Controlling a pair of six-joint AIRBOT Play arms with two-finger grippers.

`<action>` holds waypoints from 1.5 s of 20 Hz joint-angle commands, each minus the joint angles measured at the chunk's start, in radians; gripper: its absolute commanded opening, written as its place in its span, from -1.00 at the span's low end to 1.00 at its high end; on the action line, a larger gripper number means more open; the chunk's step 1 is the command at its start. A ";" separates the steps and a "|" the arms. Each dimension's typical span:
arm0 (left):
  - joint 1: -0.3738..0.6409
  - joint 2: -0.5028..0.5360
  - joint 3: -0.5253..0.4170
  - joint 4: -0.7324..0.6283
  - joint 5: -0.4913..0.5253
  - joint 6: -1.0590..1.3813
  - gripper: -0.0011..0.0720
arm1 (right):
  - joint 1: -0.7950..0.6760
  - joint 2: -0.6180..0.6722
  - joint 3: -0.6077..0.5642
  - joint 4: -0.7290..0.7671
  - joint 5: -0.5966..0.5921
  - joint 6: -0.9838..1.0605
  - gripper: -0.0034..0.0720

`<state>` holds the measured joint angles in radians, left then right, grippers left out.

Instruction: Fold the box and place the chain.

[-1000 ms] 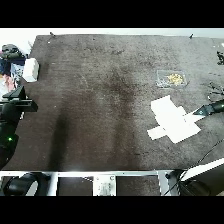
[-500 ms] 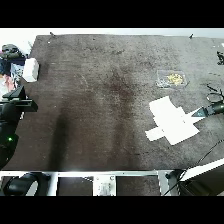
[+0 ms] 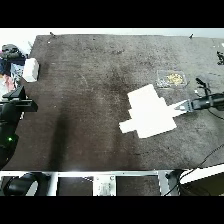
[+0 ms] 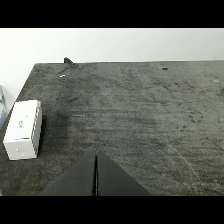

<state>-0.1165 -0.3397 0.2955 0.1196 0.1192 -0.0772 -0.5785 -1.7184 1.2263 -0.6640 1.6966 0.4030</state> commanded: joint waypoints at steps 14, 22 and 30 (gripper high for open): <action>0.001 0.001 0.005 0.000 -0.066 -0.001 -0.94 | 0.645 0.139 -0.237 0.459 -0.956 0.091 -0.88; 0.001 -0.192 0.173 0.002 -0.486 0.008 0.33 | 0.658 0.109 -0.238 0.459 -0.974 0.061 -0.88; 0.001 -0.832 0.585 0.004 -0.800 -0.036 0.33 | 0.658 0.108 -0.238 0.459 -0.979 0.040 -0.88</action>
<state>-0.1162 -0.9577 0.7296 0.1249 -0.5224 -0.0776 0.0795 -1.6100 0.9882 -0.2047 0.7212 0.4545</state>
